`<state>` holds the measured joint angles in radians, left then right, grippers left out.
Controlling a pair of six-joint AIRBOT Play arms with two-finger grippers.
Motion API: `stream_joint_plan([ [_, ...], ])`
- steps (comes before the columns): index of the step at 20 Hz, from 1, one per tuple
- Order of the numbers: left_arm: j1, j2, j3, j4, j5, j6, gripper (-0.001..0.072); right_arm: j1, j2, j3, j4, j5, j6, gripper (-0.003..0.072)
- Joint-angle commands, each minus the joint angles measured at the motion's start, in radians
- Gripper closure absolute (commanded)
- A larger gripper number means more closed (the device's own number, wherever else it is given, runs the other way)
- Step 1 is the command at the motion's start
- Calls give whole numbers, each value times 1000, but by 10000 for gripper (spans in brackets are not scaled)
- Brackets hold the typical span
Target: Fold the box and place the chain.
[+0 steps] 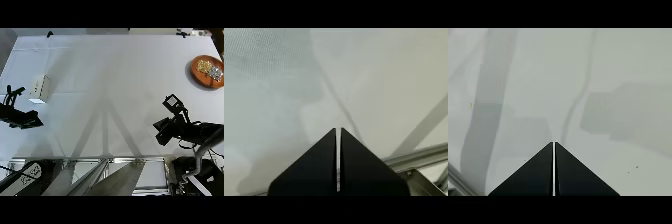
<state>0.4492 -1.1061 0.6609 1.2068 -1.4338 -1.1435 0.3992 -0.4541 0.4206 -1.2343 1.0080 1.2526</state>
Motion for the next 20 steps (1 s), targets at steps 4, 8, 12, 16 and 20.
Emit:
stream_joint_plan([
  [4,-40,204,-180,-211,40,120,708,0,1,0,64,233,240,675],
  [8,-82,349,-200,-169,138,62,692,0,1,0,64,297,240,675],
  [12,-81,417,-200,-257,135,62,690,0,1,0,64,244,240,674],
  [16,-81,431,-200,-256,135,62,690,0,1,0,65,244,240,674],
  [20,-81,432,-200,-256,135,62,690,0,1,0,64,267,240,674],
])
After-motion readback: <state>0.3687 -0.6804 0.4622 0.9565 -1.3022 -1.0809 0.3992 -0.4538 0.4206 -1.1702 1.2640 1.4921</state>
